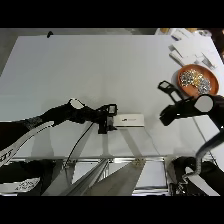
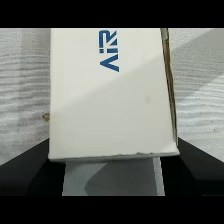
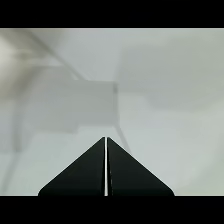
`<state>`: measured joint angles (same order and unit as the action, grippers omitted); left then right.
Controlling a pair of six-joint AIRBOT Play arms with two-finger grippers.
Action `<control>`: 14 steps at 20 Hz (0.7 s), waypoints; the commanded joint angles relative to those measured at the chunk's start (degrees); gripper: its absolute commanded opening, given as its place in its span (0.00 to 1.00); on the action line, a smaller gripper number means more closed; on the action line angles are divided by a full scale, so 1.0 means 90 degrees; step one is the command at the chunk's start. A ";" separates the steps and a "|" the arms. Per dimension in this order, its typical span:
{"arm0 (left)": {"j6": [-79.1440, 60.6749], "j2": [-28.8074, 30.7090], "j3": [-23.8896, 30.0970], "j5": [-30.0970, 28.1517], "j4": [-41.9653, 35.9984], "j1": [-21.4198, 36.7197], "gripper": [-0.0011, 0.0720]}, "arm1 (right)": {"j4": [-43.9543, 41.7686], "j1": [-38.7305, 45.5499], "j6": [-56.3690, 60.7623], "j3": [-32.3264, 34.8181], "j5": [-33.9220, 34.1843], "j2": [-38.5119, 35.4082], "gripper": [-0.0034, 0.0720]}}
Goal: Fold the box and place the chain.
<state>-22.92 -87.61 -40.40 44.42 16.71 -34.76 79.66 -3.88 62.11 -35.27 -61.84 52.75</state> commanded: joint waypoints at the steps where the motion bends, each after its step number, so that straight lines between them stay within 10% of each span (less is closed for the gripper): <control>1: 0.0005 0.0005 -0.0002 -0.0005 0.0002 0.0005 0.44 | 0.1554 0.1275 0.1919 -0.0007 -0.0376 -0.0039 0.07; 14: 0.0005 0.0005 -0.0002 -0.0005 0.0002 0.0005 0.44 | 0.1503 0.2688 0.1948 -0.0007 -0.0631 -0.0041 0.07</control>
<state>-22.87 -87.61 -40.40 44.40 16.73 -34.76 92.88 19.73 79.31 -35.29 -67.31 52.42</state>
